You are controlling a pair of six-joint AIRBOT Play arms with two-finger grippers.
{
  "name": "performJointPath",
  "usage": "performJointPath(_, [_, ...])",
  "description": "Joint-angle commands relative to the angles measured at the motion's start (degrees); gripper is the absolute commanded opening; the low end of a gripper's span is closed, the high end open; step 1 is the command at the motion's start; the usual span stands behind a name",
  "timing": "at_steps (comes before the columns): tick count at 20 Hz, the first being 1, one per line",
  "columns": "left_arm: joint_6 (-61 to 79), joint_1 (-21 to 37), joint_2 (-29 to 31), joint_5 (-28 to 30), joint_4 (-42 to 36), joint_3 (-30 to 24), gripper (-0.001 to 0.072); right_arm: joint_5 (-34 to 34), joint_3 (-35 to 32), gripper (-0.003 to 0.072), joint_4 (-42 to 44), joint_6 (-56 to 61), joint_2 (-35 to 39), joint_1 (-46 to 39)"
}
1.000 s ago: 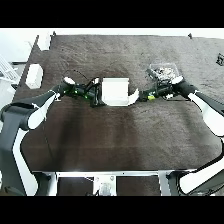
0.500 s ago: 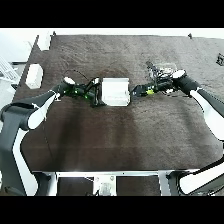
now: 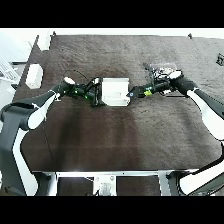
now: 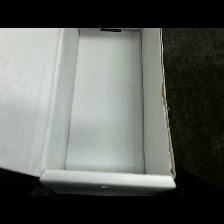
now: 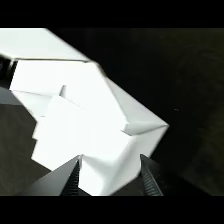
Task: Fold the box and place the chain.
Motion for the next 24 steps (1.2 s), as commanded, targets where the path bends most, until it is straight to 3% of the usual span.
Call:
performJointPath(1, [0.02,-0.02,0.00,0.00,0.02,0.00,0.0349,0.02,0.20,0.0467,-0.15,0.35,-0.20,1.33])
performJointPath(20, [0.00,-0.02,0.00,-0.04,0.02,0.00,0.0349,-0.46,6.88,0.0473,-14.58,21.90,-0.20,6.75])
performJointPath(24, [0.00,-0.02,0.00,-0.02,0.02,0.00,0.0349,-1.07,9.84,0.0471,-22.99,30.23,-0.22,9.73])
